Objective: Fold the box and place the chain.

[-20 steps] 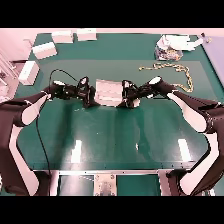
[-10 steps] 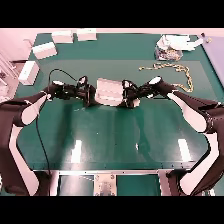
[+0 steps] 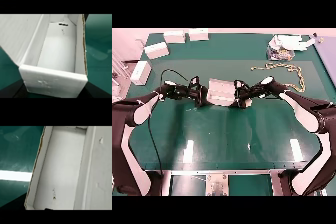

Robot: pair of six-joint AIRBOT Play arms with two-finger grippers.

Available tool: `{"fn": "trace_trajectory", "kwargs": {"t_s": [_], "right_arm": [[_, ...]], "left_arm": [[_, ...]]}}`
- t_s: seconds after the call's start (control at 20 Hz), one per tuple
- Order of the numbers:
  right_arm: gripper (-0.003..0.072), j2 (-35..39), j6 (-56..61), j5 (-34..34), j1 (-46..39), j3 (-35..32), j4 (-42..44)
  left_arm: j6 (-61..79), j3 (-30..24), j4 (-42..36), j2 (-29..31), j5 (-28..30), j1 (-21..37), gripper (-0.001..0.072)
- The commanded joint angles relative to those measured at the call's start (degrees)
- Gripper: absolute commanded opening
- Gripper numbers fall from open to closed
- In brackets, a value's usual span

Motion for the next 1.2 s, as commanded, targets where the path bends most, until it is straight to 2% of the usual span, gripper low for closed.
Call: {"fn": "trace_trajectory", "kwargs": {"t_s": [0.0,1.05,1.1,1.15], "right_arm": [[0.0582,0.04,0.0,0.02,0.07,0.0,0.0],[0.0583,0.04,0.0,-0.17,0.09,0.0,0.02],[0.0583,0.02,0.0,-0.17,0.09,0.0,0.02],[0.0583,0.0,0.0,-0.17,0.07,0.0,0.02]], "left_arm": [[0.24,0.02,0.37,-0.02,-0.94,0.02,0.0468],[0.28,0.02,-0.15,-0.02,-1.14,0.04,0.047],[0.35,0.02,-0.11,-0.02,-1.46,0.04,0.0521],[0.81,0.07,-0.17,-0.02,-1.25,0.04,0.068]]}}
